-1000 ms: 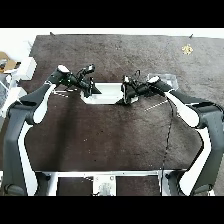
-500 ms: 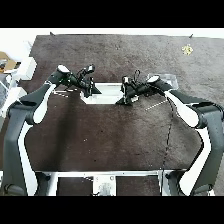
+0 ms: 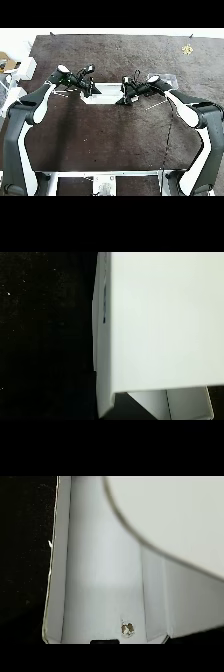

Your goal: Fold the box and place the chain.

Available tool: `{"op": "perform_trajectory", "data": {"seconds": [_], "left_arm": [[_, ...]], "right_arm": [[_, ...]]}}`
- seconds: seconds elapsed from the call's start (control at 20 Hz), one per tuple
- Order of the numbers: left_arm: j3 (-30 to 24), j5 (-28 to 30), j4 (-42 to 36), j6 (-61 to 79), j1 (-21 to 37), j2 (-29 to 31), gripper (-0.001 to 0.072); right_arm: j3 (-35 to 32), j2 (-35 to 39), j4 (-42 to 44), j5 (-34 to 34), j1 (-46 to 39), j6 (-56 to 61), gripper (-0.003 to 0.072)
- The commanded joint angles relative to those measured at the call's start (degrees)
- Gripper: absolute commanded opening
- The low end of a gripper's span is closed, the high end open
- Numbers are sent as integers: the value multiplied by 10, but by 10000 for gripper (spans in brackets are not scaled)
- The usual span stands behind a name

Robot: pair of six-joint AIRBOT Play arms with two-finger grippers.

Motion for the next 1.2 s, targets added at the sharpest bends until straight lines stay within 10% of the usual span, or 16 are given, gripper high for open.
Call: {"op": "perform_trajectory", "data": {"seconds": [0.0,0.7,0.8,1.15], "left_arm": [[0,0,0,0,0,0,11],[0,-11,-26,1,0,0,18],[0,-11,-31,2,0,0,362],[2,-53,-54,-46,47,64,354]], "right_arm": [[1,0,0,0,0,0,378],[1,0,0,0,-1,0,378],[1,0,0,0,-1,0,378],[1,0,0,0,-1,0,378]]}}
